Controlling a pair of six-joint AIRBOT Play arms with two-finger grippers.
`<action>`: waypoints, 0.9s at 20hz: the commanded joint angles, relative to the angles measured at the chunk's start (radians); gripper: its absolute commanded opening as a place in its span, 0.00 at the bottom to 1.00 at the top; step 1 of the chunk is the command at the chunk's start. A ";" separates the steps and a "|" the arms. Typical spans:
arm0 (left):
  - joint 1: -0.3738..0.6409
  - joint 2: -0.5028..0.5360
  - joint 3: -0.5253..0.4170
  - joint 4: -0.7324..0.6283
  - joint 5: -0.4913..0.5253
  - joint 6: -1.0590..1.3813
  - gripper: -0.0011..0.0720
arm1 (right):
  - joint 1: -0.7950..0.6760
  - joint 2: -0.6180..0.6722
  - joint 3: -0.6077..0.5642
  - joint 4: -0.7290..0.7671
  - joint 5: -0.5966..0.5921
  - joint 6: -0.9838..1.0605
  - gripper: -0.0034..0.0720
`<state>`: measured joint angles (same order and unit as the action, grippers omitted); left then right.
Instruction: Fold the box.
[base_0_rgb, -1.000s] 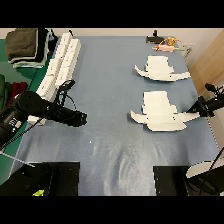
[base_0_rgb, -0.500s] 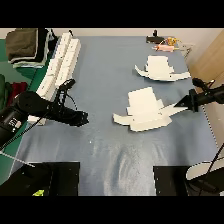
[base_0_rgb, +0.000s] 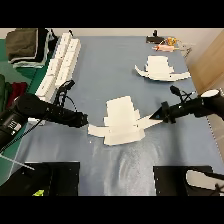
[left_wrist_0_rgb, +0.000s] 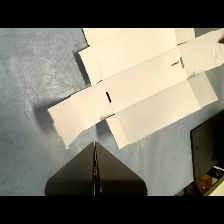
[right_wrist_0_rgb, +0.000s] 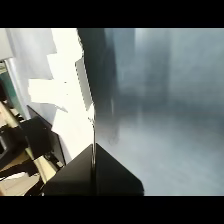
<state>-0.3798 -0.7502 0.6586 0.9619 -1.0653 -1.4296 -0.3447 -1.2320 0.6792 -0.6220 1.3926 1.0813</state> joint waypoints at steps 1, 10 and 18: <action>-0.001 0.045 -0.066 0.005 -0.026 0.000 0.03 | 0.114 0.235 -0.201 -0.096 -0.180 0.150 0.05; -0.001 0.046 -0.103 0.003 -0.027 0.032 0.04 | 0.219 0.296 -0.226 -0.182 -0.198 0.218 0.39; -0.001 0.046 -0.103 0.003 -0.024 0.071 0.04 | 0.243 0.296 -0.225 -0.182 -0.220 0.130 0.25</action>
<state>-0.3809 -0.7052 0.5560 0.9646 -1.0908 -1.3766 -0.1101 -0.9371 0.4538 -0.8017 1.1954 1.2598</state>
